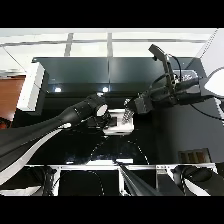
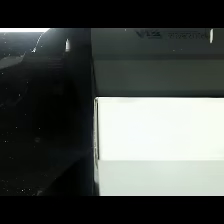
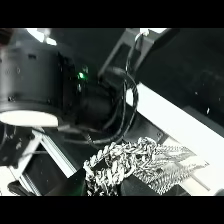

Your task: Fold the box and place the chain.

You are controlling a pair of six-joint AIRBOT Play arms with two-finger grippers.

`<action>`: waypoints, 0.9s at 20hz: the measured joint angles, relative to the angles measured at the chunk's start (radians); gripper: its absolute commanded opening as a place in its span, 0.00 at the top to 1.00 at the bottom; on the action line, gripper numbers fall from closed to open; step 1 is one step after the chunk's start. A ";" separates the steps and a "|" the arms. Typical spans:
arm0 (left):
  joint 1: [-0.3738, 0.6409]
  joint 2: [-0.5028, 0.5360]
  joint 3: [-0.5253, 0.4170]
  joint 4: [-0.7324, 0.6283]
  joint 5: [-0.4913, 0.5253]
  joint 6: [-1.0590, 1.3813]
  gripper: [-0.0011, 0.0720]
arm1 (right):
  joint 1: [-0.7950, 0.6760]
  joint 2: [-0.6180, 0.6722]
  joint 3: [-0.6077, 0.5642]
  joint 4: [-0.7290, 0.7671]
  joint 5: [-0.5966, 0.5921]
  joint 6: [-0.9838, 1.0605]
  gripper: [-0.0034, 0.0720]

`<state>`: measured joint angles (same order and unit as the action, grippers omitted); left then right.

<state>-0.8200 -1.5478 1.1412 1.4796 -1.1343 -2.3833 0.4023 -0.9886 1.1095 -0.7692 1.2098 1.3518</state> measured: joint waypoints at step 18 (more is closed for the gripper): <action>0.000 0.000 0.000 0.000 0.001 0.000 0.95 | 0.066 -0.112 -0.279 -0.003 -0.253 -0.021 0.59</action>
<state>-0.8200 -1.5478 1.1412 1.4796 -1.1332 -2.3833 0.4679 -1.1007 0.8303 -0.7719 0.9569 1.3304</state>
